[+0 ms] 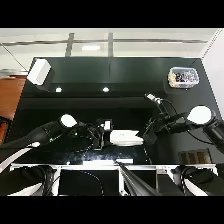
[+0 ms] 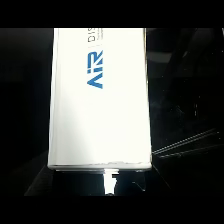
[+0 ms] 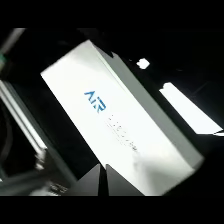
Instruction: Fold the box and place the chain.
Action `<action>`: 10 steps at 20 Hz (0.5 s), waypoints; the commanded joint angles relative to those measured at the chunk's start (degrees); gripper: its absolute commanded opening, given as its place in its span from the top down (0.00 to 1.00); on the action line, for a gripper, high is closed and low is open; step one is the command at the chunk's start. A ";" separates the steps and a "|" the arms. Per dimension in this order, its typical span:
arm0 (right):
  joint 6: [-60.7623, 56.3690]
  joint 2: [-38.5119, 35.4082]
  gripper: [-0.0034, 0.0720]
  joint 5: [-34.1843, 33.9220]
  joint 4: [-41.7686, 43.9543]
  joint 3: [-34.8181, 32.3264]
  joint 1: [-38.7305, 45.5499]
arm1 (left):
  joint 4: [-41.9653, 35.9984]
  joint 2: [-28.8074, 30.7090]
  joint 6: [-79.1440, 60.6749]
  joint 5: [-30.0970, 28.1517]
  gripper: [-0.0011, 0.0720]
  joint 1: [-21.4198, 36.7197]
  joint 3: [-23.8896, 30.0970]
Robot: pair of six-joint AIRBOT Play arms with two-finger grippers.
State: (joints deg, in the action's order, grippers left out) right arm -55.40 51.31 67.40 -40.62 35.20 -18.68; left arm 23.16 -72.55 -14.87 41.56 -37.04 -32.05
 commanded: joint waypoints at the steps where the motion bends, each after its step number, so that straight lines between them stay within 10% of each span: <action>1: -4.00 1.66 0.89 -1.84 15.96 -5.40 3.15 | 0.00 -0.04 -0.04 -0.02 0.44 -0.02 -0.04; 10: -4.02 8.33 0.89 -6.49 16.55 -9.09 1.97 | 0.00 -0.04 -0.04 -0.02 0.44 -0.02 -0.04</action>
State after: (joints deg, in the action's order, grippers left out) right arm -59.16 58.06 62.04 -23.75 26.70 -16.62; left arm 23.14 -72.55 -14.90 41.56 -37.04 -32.05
